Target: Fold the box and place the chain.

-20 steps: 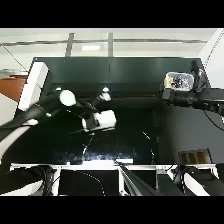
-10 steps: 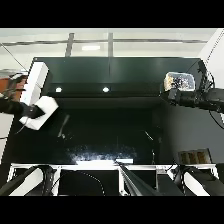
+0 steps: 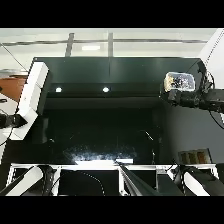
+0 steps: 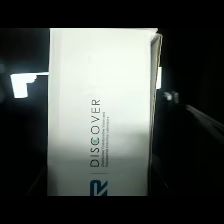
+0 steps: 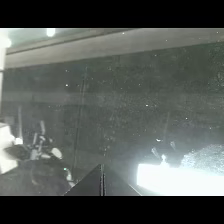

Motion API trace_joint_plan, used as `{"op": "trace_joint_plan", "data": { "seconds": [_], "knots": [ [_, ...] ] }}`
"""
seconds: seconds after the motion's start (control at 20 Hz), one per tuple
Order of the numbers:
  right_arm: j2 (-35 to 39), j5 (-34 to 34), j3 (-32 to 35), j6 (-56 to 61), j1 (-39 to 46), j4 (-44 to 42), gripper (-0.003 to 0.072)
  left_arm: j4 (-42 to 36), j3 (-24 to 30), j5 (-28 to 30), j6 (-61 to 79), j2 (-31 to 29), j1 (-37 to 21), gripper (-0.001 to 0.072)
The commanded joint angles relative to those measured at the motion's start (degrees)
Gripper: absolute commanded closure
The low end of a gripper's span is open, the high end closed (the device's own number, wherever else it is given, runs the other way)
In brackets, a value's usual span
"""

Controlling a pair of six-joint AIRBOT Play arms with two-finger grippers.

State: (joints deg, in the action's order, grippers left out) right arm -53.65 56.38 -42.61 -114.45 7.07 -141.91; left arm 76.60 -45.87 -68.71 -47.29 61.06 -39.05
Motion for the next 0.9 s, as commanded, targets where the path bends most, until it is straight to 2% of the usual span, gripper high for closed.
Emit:
{"op": "trace_joint_plan", "data": {
  "seconds": [0.0, 0.15, 0.25, 0.35, 0.7, 0.85],
  "knots": [
    [0.04, -0.92, -0.04, 0.02, 0.04, 0.11, 0.066, 3.32, 0.07, 4.7, 2.93, 0.09, -0.61, 0.066],
    [0.04, -1.05, -0.04, 0.02, 0.04, 0.11, 0.066, -0.13, 0.11, 10.49, 4.59, 0.09, -0.61, 0.066],
    [0.04, -1.05, -0.04, 0.04, 0.04, 0.11, 0.066, -3.3, 0.39, 13.0, 7.3, 0.24, -0.61, 0.066],
    [0.04, -0.68, -0.04, 0.09, 0.04, 0.11, 0.066, -3.28, 0.68, 14.82, 7.32, 0.76, -1.14, 0.066],
    [0.04, -0.63, -0.04, 0.94, 0.04, 0.04, 0.066, -6.8, 0.92, 14.88, 8.61, 3.5, -3.67, 0.066],
    [0.04, -0.63, -0.04, 0.94, 0.04, 0.04, 0.066, -9.64, 0.92, 13.03, 11.45, 4.31, -3.58, 0.066]
  ]
}}
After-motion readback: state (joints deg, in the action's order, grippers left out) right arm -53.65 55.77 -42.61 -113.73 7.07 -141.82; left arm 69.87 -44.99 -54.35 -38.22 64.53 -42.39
